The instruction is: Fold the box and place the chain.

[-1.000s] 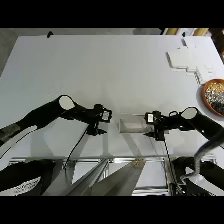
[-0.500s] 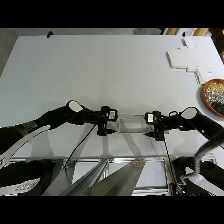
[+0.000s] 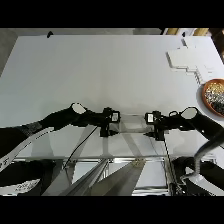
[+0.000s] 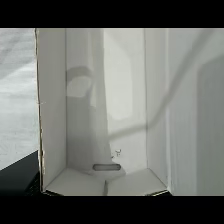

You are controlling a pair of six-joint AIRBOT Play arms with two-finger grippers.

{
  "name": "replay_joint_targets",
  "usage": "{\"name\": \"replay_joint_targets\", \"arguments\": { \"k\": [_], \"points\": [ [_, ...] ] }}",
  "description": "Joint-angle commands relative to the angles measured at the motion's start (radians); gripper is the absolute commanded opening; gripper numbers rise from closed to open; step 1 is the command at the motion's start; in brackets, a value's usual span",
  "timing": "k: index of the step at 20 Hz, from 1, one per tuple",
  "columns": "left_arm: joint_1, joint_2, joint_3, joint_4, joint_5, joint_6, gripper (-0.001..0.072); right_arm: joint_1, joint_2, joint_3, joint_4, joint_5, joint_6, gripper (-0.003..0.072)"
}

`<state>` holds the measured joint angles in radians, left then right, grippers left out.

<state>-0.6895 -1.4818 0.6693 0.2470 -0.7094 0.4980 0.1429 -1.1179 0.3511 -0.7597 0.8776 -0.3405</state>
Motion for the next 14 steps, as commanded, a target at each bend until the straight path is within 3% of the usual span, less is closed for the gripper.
{"name": "replay_joint_targets", "arguments": {
  "k": [1,9,14],
  "points": [
    [-0.010,-0.001,0.000,-0.004,-0.011,0.003,0.0700,0.000,0.000,0.001,0.001,0.000,0.002,0.0573],
    [-0.035,-0.023,0.002,-0.095,0.014,-0.005,0.0701,0.000,0.000,0.001,0.001,0.000,0.002,0.0573],
    [-0.034,0.011,-0.002,-0.012,0.009,-0.092,0.0700,0.000,0.000,0.001,0.001,0.000,0.002,0.0573]
  ]
}}
